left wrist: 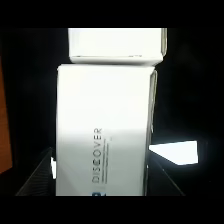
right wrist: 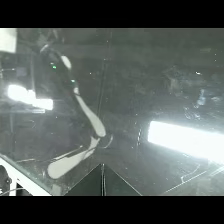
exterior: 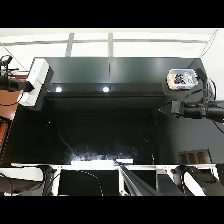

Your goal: Fold the box and place the chain.

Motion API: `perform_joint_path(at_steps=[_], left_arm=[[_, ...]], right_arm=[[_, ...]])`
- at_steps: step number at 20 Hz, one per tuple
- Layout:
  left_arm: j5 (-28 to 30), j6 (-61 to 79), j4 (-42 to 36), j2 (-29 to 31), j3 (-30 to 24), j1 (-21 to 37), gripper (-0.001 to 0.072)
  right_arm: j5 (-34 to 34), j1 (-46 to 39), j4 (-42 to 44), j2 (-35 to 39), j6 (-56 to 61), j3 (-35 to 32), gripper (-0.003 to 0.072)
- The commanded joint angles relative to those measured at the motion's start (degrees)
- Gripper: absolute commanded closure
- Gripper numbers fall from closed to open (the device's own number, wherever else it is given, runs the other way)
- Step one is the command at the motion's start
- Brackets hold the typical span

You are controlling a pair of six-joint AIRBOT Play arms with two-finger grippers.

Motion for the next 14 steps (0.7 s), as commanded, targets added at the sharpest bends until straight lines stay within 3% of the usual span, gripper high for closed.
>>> perform_joint_path(at_steps=[1,5,6,7,8,11,14], left_arm=[[-10.49,-9.11,4.92,2.73,6.43,-0.09,-0.0005],[-19.26,-13.16,-4.72,10.12,11.87,-0.68,0.0006],[-20.48,-15.23,-6.67,12.24,11.87,-1.31,0.0167],[-22.53,-17.22,-7.41,14.25,11.76,-2.21,0.0572],[-24.94,-18.18,-8.15,16.00,11.56,-3.43,0.0680],[-25.66,-20.65,-10.05,23.04,5.90,-9.81,0.0681],[-13.99,-20.52,-9.77,37.97,-11.19,-20.98,0.0681]], right_arm=[[-0.11,0.04,-0.31,0.02,0.33,0.33,0.0667],[1.18,2.75,-2.73,0.02,0.35,6.60,0.0667],[2.19,4.42,-6.10,0.02,1.38,9.33,0.0667],[2.91,6.38,-10.62,0.02,3.82,11.89,0.0667],[3.10,8.61,-15.26,0.13,6.12,13.62,0.0668],[-5.07,18.64,-30.51,1.38,15.82,13.49,0.0671],[-22.36,30.38,-45.27,2.54,25.62,6.29,0.0672]])
